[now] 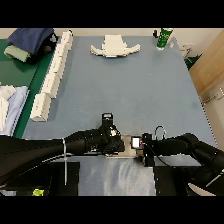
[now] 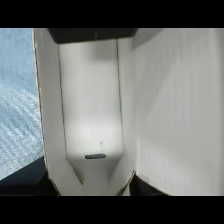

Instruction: Fold the box.

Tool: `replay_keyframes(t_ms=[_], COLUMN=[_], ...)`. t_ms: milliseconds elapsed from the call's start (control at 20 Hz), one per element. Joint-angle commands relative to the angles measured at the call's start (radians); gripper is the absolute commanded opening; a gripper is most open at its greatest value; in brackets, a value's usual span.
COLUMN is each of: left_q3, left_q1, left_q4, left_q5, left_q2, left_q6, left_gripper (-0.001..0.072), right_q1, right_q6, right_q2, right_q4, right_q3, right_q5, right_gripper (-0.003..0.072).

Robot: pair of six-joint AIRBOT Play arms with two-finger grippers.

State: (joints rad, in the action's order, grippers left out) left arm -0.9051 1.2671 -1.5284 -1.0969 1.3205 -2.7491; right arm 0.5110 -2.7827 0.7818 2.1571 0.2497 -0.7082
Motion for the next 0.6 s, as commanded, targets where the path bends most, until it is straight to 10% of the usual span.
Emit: replay_keyframes(t_ms=[0,300,400,550], left_q3=[0.000,0.000,0.000,0.000], left_q1=[-0.001,-0.001,0.000,0.012], left_q4=[-0.002,0.018,0.012,-0.034], left_q5=[0.034,0.057,0.054,0.030], left_q2=[0.002,0.028,0.028,0.028], left_q6=[0.000,-0.002,0.002,-0.047], left_gripper=[0.0345,0.0341,0.0015,0.0014], right_q1=[0.000,0.000,0.000,0.000], right_q6=[0.000,0.000,0.000,0.000], right_q2=[0.000,0.000,0.000,0.000], right_q4=[0.000,0.000,0.000,0.000], right_q3=[0.001,0.001,0.000,0.000], right_q5=[0.000,0.000,0.000,0.000], right_gripper=[0.0427,0.0428,0.0427,0.0427])
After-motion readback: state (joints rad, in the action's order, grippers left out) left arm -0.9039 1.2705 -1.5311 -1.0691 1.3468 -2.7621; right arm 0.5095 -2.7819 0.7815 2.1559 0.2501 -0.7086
